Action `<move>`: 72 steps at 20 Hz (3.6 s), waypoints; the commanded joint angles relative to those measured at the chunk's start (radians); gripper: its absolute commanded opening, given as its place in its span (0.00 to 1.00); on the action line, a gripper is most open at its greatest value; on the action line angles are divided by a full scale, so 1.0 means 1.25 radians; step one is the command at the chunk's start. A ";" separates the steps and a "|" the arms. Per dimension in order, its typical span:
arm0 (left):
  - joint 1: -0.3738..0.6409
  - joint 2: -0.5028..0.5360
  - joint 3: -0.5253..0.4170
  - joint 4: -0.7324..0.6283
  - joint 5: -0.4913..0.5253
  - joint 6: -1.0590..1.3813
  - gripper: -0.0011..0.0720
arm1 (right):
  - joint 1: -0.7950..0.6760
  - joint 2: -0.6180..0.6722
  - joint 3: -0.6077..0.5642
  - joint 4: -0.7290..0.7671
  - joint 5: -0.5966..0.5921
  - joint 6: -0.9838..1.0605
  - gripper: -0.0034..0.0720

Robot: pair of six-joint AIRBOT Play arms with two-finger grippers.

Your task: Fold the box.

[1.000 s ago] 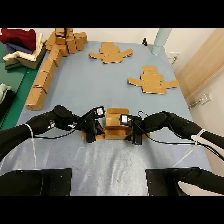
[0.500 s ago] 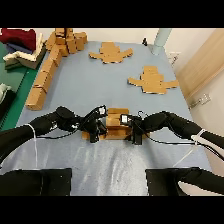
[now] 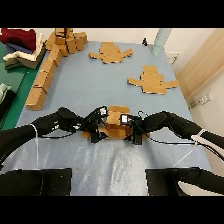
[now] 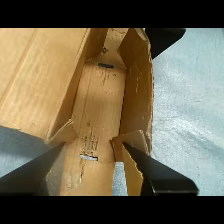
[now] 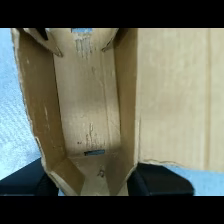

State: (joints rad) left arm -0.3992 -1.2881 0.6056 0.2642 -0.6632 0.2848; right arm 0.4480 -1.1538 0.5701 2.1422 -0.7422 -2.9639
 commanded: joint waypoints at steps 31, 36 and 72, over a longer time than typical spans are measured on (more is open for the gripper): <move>0.127 0.103 -0.021 0.447 -0.087 -1.244 0.03 | 0.000 0.000 0.000 0.000 0.000 0.000 0.71; 0.088 0.104 0.010 0.365 -0.089 -1.205 0.03 | 0.000 0.000 0.000 0.000 0.000 0.000 0.71; -0.114 0.078 0.156 0.594 -0.056 -1.502 0.63 | 0.000 0.000 0.000 0.000 0.000 0.000 0.71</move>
State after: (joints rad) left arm -0.4614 -1.1904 0.7650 0.8051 -0.7559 -1.3857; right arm 0.4484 -1.1538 0.5701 2.1422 -0.7422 -2.9639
